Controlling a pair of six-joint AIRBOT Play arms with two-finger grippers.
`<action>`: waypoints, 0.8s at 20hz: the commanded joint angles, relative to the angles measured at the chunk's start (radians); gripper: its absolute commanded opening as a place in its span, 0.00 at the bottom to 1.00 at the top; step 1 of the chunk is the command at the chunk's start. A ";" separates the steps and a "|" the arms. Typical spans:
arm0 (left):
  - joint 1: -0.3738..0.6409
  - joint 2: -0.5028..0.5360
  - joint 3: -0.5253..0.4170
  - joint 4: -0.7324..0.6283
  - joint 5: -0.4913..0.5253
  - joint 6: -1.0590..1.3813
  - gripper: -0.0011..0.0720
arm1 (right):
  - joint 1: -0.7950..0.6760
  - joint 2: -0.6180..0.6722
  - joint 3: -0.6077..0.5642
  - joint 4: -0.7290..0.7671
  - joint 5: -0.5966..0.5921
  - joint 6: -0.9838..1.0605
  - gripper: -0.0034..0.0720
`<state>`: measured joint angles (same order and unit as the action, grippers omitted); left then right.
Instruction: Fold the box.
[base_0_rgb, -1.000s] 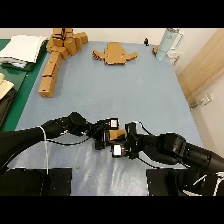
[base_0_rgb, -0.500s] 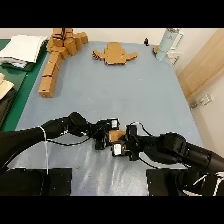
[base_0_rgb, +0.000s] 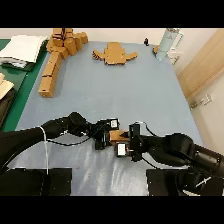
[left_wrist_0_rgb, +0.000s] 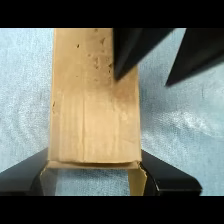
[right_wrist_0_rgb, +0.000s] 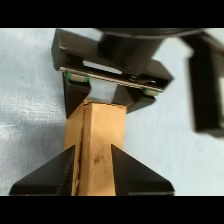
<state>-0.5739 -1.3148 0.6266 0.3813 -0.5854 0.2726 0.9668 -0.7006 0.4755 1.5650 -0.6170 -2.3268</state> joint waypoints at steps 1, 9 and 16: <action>0.001 0.000 0.000 0.000 0.001 0.000 0.73 | -0.021 0.081 0.001 -0.097 -0.100 0.098 0.45; 0.001 0.000 0.000 0.000 0.001 -0.001 0.73 | -0.040 0.050 -0.003 -0.114 -0.169 0.157 0.05; 0.001 0.000 0.000 0.000 0.001 -0.001 0.73 | -0.040 -0.053 -0.003 -0.073 -0.166 0.154 0.05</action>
<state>-0.5739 -1.3148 0.6266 0.3813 -0.5846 0.2726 0.9272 -0.7219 0.4728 1.4784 -0.7795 -2.1735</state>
